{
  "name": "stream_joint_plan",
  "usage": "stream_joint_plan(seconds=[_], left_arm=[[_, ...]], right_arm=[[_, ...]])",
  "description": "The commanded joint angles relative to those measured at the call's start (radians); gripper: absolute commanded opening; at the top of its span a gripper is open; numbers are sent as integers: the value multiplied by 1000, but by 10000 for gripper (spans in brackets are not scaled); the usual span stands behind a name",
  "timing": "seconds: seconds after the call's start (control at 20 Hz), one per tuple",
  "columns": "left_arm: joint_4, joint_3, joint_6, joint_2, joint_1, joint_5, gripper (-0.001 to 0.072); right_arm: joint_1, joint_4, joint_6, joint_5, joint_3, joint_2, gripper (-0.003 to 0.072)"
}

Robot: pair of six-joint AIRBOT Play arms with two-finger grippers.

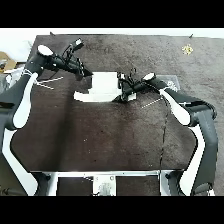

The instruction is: Fold the box and place the chain.

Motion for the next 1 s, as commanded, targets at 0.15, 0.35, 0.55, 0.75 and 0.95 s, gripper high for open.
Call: stream_joint_plan(seconds=[0.15,0.35,0.55,0.75,0.95], left_arm=[[273,-5,91,-6,-10,-109,713],[323,-6,114,-63,-42,-78,713],[322,-53,114,-79,-63,-72,714],[321,-65,114,-79,-63,-95,714],[244,-65,114,-79,-64,-91,714]], right_arm=[[1,0,0,-1,0,-1,325],[1,0,0,0,0,-1,325],[1,0,0,0,0,-1,325],[1,0,0,0,0,-1,325],[1,0,0,0,0,-1,325]])
